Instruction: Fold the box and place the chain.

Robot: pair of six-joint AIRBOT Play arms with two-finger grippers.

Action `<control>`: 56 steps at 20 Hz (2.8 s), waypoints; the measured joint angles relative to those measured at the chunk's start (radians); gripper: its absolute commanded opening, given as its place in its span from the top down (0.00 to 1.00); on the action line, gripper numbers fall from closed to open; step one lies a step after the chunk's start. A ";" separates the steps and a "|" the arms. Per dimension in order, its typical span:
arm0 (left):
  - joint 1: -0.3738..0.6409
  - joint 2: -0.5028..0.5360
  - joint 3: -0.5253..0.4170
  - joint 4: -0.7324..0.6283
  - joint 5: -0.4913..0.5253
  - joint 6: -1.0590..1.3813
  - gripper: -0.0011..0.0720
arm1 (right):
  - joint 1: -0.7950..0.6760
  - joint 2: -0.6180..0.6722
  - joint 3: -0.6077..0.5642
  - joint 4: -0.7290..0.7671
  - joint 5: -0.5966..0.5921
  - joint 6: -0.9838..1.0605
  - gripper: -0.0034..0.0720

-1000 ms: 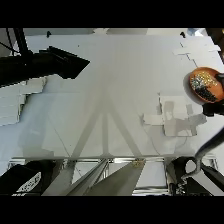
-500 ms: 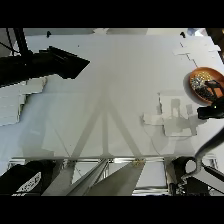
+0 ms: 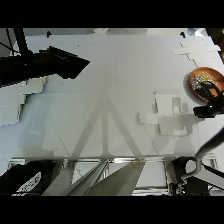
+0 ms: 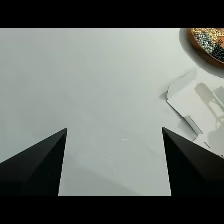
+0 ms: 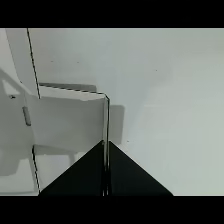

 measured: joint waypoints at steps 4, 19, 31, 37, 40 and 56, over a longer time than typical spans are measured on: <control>0.000 0.000 0.000 0.000 0.000 0.000 0.10 | 0.000 0.044 0.000 0.262 0.053 -0.156 0.95; 0.000 0.000 0.000 0.000 0.000 0.000 0.10 | 0.425 0.043 0.000 0.817 -0.265 -0.418 0.95; 0.000 0.000 0.000 0.000 0.000 0.000 0.10 | 0.650 -0.170 -0.007 0.898 -0.665 -0.333 0.95; 0.000 0.000 0.000 0.000 0.000 0.000 0.10 | 0.662 -0.185 -0.006 0.907 -0.708 -0.328 0.95; 0.000 0.000 0.000 0.000 0.000 0.000 0.10 | 0.663 -0.186 -0.006 0.904 -0.704 -0.328 0.95; 0.000 0.000 0.000 -0.128 0.097 -0.003 0.10 | 0.663 -0.187 -0.006 0.903 -0.685 -0.328 0.95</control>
